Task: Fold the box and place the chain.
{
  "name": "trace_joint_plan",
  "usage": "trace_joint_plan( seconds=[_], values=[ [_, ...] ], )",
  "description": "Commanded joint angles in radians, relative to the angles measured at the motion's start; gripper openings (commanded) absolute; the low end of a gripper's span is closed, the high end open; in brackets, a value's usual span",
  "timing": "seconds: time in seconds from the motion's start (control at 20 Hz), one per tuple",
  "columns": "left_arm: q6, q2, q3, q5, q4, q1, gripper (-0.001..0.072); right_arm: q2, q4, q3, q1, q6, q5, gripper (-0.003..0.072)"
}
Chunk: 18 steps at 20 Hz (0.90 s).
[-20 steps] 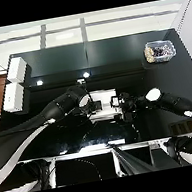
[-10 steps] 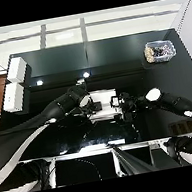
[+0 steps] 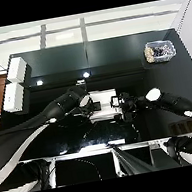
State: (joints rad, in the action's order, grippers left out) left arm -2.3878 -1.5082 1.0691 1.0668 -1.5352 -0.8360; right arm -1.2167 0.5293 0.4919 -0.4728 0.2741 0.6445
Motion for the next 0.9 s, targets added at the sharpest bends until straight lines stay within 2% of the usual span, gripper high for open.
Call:
trace_joint_plan(
  seconds=[0.0,0.25,0.3,0.4,0.45,0.85],
  values=[
    [-0.002,0.000,0.000,-0.007,0.003,0.000,0.0043,0.000,0.000,0.000,0.000,-0.001,-0.001,0.0493],
    [-0.002,0.000,0.000,0.005,0.003,0.000,0.0048,0.000,0.000,0.000,0.000,-0.001,-0.001,0.0493],
    [-0.002,0.000,0.000,0.011,0.003,0.000,0.0071,0.000,0.000,0.000,0.000,-0.001,-0.001,0.0493],
    [-0.002,0.001,0.000,0.020,0.003,0.000,0.0418,0.000,-0.001,0.000,0.000,-0.001,-0.001,0.0493],
    [-0.002,0.001,0.000,0.027,0.003,0.001,0.0434,0.000,0.000,0.000,0.000,-0.001,-0.001,0.0493],
    [-0.002,0.001,0.000,0.026,-0.002,0.002,0.0426,0.000,-0.001,0.000,0.000,-0.001,-0.001,0.0493]
  ],
)
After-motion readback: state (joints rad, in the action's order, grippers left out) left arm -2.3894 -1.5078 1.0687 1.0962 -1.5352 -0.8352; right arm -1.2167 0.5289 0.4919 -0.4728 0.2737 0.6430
